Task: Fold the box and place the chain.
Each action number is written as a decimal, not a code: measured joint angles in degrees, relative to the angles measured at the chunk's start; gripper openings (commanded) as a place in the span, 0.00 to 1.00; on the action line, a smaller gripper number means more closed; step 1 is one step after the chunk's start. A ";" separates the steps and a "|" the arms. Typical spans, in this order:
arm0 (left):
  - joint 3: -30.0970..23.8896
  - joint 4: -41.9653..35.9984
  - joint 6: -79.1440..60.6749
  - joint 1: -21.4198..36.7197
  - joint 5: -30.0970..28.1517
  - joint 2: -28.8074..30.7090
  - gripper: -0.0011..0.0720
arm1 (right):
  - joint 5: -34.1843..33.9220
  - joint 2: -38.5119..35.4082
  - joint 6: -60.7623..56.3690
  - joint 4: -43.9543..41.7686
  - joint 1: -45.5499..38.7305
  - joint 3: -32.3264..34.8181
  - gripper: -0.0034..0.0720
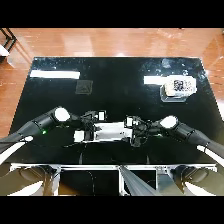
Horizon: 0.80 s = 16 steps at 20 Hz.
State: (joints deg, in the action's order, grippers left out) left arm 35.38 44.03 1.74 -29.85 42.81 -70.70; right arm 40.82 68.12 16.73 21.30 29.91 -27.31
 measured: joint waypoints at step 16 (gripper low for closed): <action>0.00 0.02 -0.07 0.00 -0.70 -0.02 0.05 | -2.43 1.97 -6.03 5.66 2.64 -1.60 0.83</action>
State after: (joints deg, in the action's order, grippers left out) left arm 35.38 44.05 1.67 -29.85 42.11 -70.72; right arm 38.39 70.08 10.70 26.96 32.56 -28.91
